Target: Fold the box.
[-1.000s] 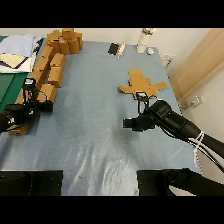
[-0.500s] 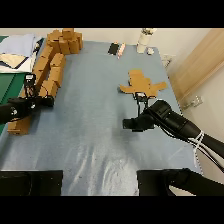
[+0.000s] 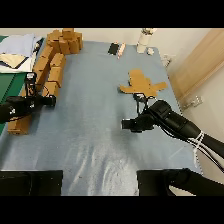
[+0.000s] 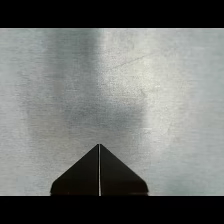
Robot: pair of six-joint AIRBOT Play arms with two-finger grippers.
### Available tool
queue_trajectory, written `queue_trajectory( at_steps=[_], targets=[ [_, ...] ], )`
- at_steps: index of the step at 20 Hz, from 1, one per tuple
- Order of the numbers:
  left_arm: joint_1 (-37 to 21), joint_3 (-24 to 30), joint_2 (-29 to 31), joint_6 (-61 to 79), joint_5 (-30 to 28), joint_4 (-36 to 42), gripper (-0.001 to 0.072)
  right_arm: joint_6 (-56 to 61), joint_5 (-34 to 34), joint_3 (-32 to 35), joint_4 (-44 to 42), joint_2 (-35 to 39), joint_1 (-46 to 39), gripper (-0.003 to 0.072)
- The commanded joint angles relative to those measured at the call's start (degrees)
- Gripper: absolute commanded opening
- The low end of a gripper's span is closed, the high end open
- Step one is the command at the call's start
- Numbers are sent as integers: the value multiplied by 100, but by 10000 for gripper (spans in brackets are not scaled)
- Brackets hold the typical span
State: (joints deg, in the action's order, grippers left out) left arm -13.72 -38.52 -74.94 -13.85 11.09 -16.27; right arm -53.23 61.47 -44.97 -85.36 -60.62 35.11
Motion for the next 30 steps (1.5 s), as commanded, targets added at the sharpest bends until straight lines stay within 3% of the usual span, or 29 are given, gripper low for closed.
queue_trajectory(
  at_steps=[1,5,8,12,13,14,15,16,19,22,25,30],
  targets=[
    [-247,4,328,-931,802,-1095,700,-160,2,-105,-15,-2,-2,5],
    [-986,0,903,-3587,2124,-3864,701,-234,-2,-271,-26,-2,-2,4],
    [-1220,-13,1497,-3812,2861,-3989,701,-260,-2,-269,-46,-70,-2,4],
    [-632,-179,2264,-3810,3484,-3578,699,-411,-46,-273,-85,-310,-4,5],
    [-332,-229,2389,-3810,3628,-3346,583,-535,-61,-295,-170,-407,-4,5],
    [72,-306,2465,-3803,3773,-3163,264,-684,-57,-369,-289,-551,-13,5],
    [553,-413,2472,-3805,3862,-3132,68,-870,-57,-485,-420,-710,-15,5],
    [1019,-520,2450,-3818,3888,-3156,11,-1049,-15,-669,-544,-911,-15,5],
    [2393,-955,2081,-4496,3884,-3303,10,-1331,345,-1502,-645,-1602,-15,5],
    [3147,-1429,1307,-5379,3910,-3541,9,-1460,817,-2437,-697,-2308,-13,5],
    [3587,-1718,673,-5608,3906,-3541,9,-1499,800,-2955,-949,-2702,-13,5],
    [3692,-1725,498,-5626,3884,-3523,11,-1495,846,-3042,-1132,-2754,-13,5]
  ],
)
